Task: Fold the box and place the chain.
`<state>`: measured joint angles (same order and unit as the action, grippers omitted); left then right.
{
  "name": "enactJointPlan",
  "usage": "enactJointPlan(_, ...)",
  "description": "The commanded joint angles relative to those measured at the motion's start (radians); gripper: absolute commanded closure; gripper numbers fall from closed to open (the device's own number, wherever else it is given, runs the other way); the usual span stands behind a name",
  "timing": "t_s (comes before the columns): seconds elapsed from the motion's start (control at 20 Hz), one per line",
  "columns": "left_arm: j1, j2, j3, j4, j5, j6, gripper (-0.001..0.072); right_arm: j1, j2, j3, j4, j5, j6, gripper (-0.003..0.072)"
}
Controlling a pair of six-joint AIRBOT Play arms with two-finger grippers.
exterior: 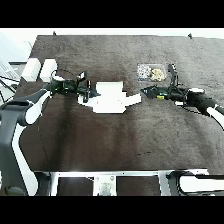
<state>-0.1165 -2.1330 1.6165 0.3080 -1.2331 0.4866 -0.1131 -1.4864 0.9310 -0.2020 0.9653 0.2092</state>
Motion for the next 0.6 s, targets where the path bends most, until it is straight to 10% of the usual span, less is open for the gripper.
enactJointPlan(0.0, 0.000, -0.001, 0.000, 0.004, 0.014, 0.001, 0.0686, 0.045, 0.033, 0.000, 0.002, 0.103, -0.201, 0.0595)
enactJointPlan(0.1, 0.000, -0.001, 0.000, 0.003, 0.014, 0.001, 0.0686, 0.108, 0.042, 0.000, -0.057, 0.104, -0.294, 0.0507)
enactJointPlan(0.2, 0.000, -0.001, 0.000, 0.003, 0.014, 0.001, 0.0686, 0.171, 0.042, 0.000, -0.153, 0.094, -0.349, 0.0083)
enactJointPlan(0.55, 0.000, -0.001, 0.000, 0.002, 0.014, 0.001, 0.0686, 0.327, 0.034, 0.000, -0.438, -0.061, -0.360, 0.0071)
